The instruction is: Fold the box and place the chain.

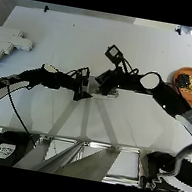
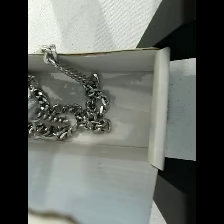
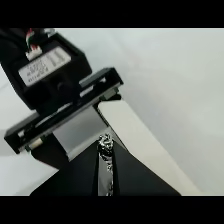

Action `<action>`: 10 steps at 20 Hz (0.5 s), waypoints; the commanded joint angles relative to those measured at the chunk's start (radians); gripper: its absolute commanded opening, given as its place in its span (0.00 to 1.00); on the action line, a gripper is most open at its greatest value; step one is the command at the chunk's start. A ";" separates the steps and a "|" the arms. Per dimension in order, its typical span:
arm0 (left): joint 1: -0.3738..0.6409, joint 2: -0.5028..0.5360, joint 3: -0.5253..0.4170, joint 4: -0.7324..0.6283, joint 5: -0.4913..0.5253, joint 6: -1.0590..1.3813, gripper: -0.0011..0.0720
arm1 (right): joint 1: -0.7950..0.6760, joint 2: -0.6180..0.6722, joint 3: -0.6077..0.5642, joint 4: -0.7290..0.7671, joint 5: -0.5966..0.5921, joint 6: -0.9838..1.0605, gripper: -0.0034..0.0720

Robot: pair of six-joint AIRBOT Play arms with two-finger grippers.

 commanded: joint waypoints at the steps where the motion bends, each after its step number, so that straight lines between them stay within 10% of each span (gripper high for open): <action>1: 0.001 0.000 0.000 0.000 0.000 0.000 0.53 | 0.001 -0.058 0.002 -0.224 0.044 0.150 0.06; 4: 0.001 0.000 0.000 0.000 0.000 0.000 0.53 | 0.001 -0.120 0.002 -0.364 0.060 0.285 0.11; 6: 0.001 0.000 0.000 0.000 0.000 0.000 0.53 | 0.001 -0.119 0.002 -0.362 0.085 0.284 0.34; 10: 0.001 0.000 0.000 0.000 0.000 0.000 0.53 | 0.001 -0.044 0.005 -0.345 0.152 0.284 0.34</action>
